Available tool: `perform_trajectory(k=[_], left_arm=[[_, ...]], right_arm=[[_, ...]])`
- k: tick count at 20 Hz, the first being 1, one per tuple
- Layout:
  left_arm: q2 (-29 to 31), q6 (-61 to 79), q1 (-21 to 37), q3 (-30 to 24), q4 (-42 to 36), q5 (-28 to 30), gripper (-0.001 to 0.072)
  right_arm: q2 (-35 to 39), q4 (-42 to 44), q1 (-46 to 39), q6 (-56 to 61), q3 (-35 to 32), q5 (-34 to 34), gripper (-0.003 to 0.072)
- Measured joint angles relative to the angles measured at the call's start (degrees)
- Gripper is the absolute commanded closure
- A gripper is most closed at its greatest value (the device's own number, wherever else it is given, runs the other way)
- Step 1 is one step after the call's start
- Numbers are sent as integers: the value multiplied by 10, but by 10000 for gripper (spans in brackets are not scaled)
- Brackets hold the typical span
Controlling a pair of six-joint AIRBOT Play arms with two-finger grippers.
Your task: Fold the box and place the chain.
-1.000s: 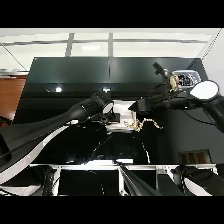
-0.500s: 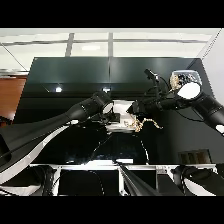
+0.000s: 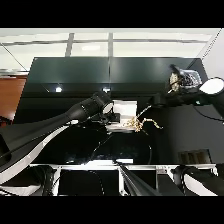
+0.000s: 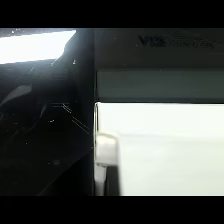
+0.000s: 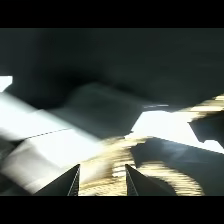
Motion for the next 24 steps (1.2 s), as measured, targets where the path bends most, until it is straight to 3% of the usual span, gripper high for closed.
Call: perform_trajectory(k=[2, 4, 9, 14, 15, 17, 18, 21, 24], left_arm=[[0, 0, 0, 0, 0, 0, 677], [0, 0, 0, 0, 0, 0, 677], [0, 0, 0, 0, 0, 0, 677], [0, 0, 0, 0, 0, 0, 677], [0, 0, 0, 0, 0, 0, 677], [0, 0, 0, 0, 0, 0, 677], [0, 0, 0, 0, 0, 0, 677], [0, 0, 0, 0, 0, 0, 677], [0, 0, 0, 0, 0, 0, 677]], right_arm=[[1, -55, -45, 19, -14, -56, 351], [-7, -86, -70, 50, -33, -128, -20], [-84, -84, -93, 113, -35, -276, -16], [-208, -65, -90, 152, 54, -288, -5], [-225, -63, -89, 162, 68, -288, 118], [-250, -60, -88, 183, 87, -284, 535], [-258, -59, -88, 189, 93, -280, 646], [-261, -57, -89, 186, 104, -250, 662], [-213, -57, -75, 127, 109, -200, 663]])
